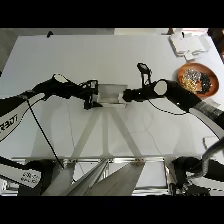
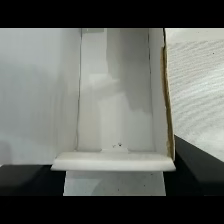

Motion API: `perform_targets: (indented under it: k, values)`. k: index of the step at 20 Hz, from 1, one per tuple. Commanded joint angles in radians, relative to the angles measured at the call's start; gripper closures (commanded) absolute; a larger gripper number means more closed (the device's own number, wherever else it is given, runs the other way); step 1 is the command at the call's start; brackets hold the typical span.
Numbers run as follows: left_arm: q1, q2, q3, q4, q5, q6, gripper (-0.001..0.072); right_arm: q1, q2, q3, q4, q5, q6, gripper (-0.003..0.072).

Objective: Fold the box and place the chain.

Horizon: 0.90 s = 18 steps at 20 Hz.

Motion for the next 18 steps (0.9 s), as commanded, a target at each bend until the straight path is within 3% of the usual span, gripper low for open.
perform_targets:
  k: [1,6,11,18]
  values:
    - [0.0,0.0,0.0,0.0,0.0,0.0,0.0374,0.025,0.0,0.001,0.033,0.011,0.005,0.0279]
    - [0.0,0.0,0.0,0.0,0.0,0.0,0.0374,0.054,0.0,0.001,-0.077,0.001,0.009,0.028]
    - [0.0,0.0,0.0,0.0,0.0,0.0,0.0374,0.06,0.0,0.001,-0.287,-0.01,0.188,0.0286]
    - [0.0,0.0,0.0,0.0,0.0,0.0,0.0374,0.061,0.0,0.001,-0.289,-0.017,0.271,0.0311]
